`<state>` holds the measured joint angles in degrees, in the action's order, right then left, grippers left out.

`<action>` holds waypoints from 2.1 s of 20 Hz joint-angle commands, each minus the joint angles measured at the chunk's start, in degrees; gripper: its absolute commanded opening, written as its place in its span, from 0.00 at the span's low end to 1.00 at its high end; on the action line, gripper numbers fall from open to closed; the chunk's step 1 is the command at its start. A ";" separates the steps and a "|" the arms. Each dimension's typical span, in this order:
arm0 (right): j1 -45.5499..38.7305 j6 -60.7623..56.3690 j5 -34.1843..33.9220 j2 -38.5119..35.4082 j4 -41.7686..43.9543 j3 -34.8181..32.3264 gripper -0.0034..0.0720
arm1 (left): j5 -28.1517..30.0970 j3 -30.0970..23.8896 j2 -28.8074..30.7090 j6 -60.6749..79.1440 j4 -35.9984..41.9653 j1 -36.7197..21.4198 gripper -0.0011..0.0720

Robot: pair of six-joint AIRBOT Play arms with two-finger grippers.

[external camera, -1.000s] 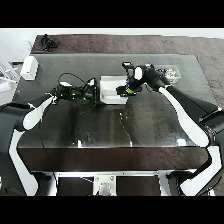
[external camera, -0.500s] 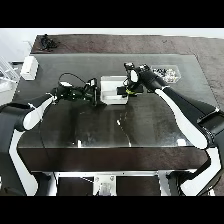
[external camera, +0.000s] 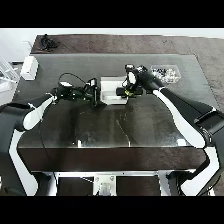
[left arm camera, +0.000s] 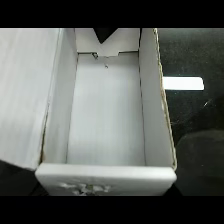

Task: Fold the box and place the chain.

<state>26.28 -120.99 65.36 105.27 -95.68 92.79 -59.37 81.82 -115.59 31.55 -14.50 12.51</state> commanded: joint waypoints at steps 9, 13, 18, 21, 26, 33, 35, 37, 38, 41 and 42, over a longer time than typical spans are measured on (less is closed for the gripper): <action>1.55 -2.08 0.09 3.04 -1.27 2.80 0.21 | -0.02 0.02 0.02 0.00 0.00 -0.04 0.40; 1.81 -2.05 0.22 3.06 -1.49 2.78 0.05 | -0.02 0.02 0.02 0.00 0.00 -0.04 0.40; 1.81 -2.01 0.31 2.99 -1.70 2.78 0.05 | -0.02 0.02 0.02 0.00 0.00 -0.04 0.40; 1.70 -2.01 0.79 2.49 -1.70 2.78 0.53 | -0.02 0.02 0.02 0.00 0.00 -0.04 0.40; 0.74 -2.01 0.70 -0.09 -1.70 2.78 0.52 | -0.02 0.02 0.02 0.00 0.00 -0.04 0.40; 0.66 -0.72 0.70 -6.27 -1.46 2.80 0.65 | -0.04 0.02 0.02 0.00 0.00 -0.04 0.40; 0.52 1.22 0.66 -10.05 -1.51 2.80 0.65 | -0.02 0.02 0.02 0.00 0.00 -0.04 0.40; 0.22 3.63 0.26 -14.10 -4.92 2.80 0.65 | -0.04 0.02 0.02 0.00 0.00 -0.04 0.40; 0.00 3.67 0.02 -16.00 -8.92 2.78 0.64 | -0.02 0.02 0.02 0.00 0.00 -0.04 0.40; -0.50 10.38 0.04 -19.43 -23.91 2.78 0.62 | -0.02 0.02 0.02 0.00 0.00 -0.04 0.40; -1.62 11.87 -0.46 -19.58 -25.75 2.78 0.62 | -0.04 0.02 0.02 0.00 0.00 -0.04 0.40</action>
<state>25.80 -114.48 65.58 88.36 -110.52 95.53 -59.42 81.84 -115.57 31.55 -14.50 12.51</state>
